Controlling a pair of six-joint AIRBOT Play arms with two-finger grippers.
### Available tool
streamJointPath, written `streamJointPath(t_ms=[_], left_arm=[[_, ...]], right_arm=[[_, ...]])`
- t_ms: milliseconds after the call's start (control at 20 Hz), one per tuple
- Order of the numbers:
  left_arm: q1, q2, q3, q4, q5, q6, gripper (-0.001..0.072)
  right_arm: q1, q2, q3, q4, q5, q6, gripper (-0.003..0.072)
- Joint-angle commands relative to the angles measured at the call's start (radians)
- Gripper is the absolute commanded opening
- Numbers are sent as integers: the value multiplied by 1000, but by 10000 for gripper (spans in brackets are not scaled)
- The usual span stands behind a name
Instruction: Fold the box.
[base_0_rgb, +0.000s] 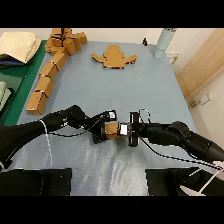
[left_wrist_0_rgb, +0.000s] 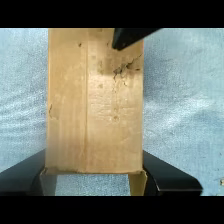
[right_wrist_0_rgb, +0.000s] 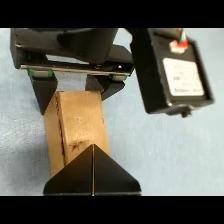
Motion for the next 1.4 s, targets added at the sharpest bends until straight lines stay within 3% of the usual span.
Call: streamJointPath(t_ms=[0,1350], left_arm=[[0,0,0,0,0,0,520],[0,0,0,0,0,0,520]], right_arm=[[-3,-3,-1,8,-42,11,6],[-4,-53,-21,4,-45,22,6]])
